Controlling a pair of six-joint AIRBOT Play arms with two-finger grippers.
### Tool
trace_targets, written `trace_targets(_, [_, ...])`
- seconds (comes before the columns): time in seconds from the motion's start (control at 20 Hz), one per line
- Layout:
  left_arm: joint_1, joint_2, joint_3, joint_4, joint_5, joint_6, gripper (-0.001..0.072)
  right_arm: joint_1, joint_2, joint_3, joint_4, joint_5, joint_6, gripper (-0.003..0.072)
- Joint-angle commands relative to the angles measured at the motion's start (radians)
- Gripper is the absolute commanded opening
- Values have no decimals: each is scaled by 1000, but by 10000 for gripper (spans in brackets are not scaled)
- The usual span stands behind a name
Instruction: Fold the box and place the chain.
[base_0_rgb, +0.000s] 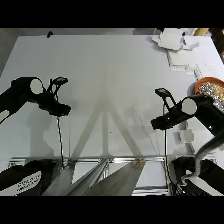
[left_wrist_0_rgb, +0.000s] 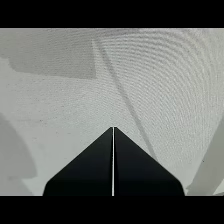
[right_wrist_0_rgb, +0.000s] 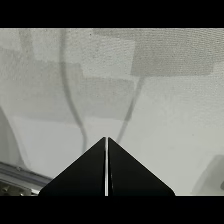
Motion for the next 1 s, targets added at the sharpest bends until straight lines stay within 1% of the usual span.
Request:
trace_targets(0.0, [1, 0, 0, 0, 0, 0, 9, 1, 1, 0, 0, 0, 0, 13])
trace_targets(0.5, [1, 0, 0, 0, 0, 0, 9, 1, 1, 0, 2, -2, -3, 14])
trace_targets(0.6, [1, 0, 0, 0, 0, 0, 9, 1, 0, 0, 26, -56, 1, 14])
trace_targets(0.65, [1, 0, 0, 0, 0, 0, 9, 0, 0, 0, 8, -55, 4, 14])
trace_targets(0.7, [1, 0, 0, 0, 0, 0, 9, 0, 1, 0, -37, -37, -25, 13])
trace_targets(0.8, [1, 0, 0, 0, 0, 0, 9, 0, 1, 0, -185, 74, -85, 14])
trace_targets(0.9, [1, 0, 0, 0, 0, 0, 9, 0, 3, 0, -365, 192, -173, 14])
trace_targets(0.95, [1, 0, 0, 0, 0, 0, 9, 0, 10, 0, -470, 214, -178, 14])
